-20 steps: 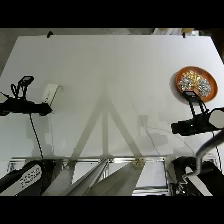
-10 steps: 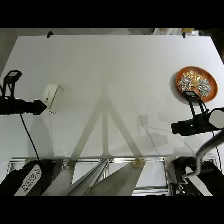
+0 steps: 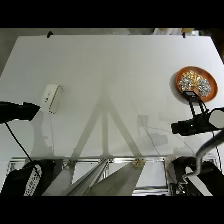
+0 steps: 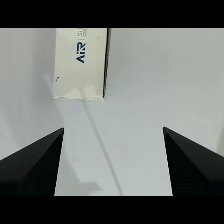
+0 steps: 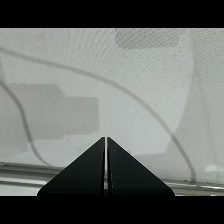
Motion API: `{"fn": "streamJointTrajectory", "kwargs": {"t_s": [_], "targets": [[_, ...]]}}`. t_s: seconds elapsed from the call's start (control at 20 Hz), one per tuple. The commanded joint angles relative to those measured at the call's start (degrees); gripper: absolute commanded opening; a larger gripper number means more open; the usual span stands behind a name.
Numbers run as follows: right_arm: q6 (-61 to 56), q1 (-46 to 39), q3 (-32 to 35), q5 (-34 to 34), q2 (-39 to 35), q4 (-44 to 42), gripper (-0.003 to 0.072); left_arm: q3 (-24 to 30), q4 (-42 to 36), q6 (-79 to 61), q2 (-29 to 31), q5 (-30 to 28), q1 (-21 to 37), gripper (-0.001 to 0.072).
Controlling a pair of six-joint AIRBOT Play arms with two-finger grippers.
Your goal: Fold the box and place the chain.
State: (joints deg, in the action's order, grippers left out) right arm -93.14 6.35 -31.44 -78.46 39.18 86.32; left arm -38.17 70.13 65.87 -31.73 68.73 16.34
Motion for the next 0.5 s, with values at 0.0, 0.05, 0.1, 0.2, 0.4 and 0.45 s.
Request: {"fn": "streamJointTrajectory", "kwargs": {"t_s": [0.0, 0.05, 0.1, 0.2, 0.4, 0.45], "targets": [[0.0, -0.04, 0.0, 0.0, 0.0, 0.0, 0.0017, 0.0, -0.22, 0.39, 1.07, 0.35, -2.45, 0.0694], [0.0, -0.04, 0.0, 0.0, 0.0, 0.0, 0.0017, 0.0, -0.2, 0.39, 0.9, 0.09, -3.56, 0.0694], [0.0, -0.04, 0.0, 0.0, 0.0, 0.0, 0.0017, 0.0, -0.17, 0.39, 0.74, -0.17, -4.59, 0.0694], [0.0, -0.04, 0.0, 0.0, 0.0, 0.0, 0.0017, 0.0, -0.15, 0.39, 0.55, -0.66, -5.88, 0.0694], [0.0, -0.04, 0.0, 0.0, 0.0, 0.0, 0.0017, 0.0, -0.22, 0.42, 0.39, -1.16, -6.08, 0.0694], [0.0, -0.04, 0.0, 0.0, 0.0, 0.0, 0.0017, 0.0, -0.22, 0.42, 0.39, -1.25, -6.08, 0.0694]]}}
